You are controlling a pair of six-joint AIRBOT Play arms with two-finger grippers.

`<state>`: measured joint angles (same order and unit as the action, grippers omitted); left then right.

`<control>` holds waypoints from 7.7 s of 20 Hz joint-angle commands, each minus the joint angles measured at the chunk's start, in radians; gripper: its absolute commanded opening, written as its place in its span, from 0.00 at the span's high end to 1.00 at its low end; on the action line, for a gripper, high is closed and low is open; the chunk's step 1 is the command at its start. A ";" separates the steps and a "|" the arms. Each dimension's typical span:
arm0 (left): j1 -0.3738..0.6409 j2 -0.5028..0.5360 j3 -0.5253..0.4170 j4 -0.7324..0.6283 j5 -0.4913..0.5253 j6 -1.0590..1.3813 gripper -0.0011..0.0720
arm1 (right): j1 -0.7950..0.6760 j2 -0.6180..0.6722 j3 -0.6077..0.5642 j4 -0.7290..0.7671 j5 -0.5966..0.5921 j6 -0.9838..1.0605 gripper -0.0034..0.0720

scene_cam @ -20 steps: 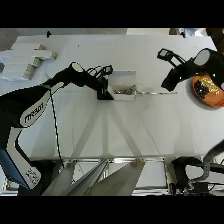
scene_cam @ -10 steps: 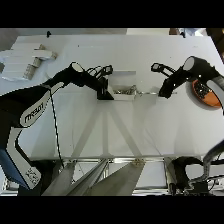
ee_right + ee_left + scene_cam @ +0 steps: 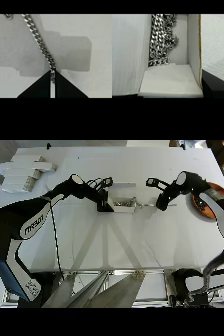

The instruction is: Fold the box and place the chain.

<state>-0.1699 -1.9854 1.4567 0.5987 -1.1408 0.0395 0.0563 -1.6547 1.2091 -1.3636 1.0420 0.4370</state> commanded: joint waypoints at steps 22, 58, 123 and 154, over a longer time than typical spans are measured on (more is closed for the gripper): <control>0.000 0.000 0.000 0.000 0.000 0.000 0.26 | 0.244 0.080 0.002 0.376 -0.256 0.036 0.94; 0.000 0.000 0.000 0.000 0.000 0.000 0.26 | 0.073 0.056 0.002 0.294 -0.009 -0.372 0.53; 0.000 0.000 0.000 0.000 0.000 0.000 0.26 | -0.002 0.198 0.002 0.471 0.097 -0.306 0.36; 0.000 0.000 0.000 0.000 0.000 0.000 0.26 | 0.094 -0.031 0.002 0.269 -0.097 -0.223 0.94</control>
<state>-0.1696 -1.9854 1.4563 0.5991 -1.1404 0.0395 0.1493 -1.7073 1.2102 -1.0985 0.9066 0.1886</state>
